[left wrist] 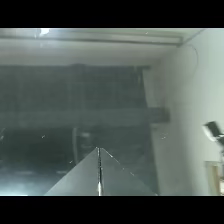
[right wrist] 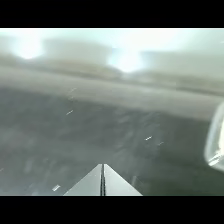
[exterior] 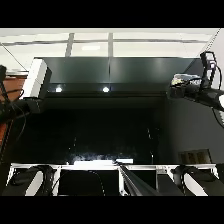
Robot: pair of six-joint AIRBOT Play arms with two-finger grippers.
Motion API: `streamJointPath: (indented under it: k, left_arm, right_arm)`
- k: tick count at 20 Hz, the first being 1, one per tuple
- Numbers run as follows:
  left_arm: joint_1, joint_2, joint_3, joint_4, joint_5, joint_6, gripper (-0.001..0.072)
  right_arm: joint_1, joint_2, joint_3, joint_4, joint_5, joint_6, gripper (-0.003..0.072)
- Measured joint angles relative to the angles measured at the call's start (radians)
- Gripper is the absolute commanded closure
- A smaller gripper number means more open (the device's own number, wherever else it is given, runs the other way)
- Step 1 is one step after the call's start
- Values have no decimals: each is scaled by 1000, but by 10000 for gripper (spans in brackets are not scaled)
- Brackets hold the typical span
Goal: Fold the box and place the chain.
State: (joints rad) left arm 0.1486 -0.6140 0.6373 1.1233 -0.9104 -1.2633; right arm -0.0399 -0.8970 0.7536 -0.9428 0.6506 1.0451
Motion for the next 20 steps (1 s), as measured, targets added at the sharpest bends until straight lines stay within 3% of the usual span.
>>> streamJointPath:
  k: [5,20]
  left_arm:
    - [-6,52,-72,19,55,7,680]
    - [-7,64,-89,24,71,10,680]
  right_arm:
    - [18,2,-56,-14,-123,1,672]
    - [21,2,-69,-19,-160,2,671]
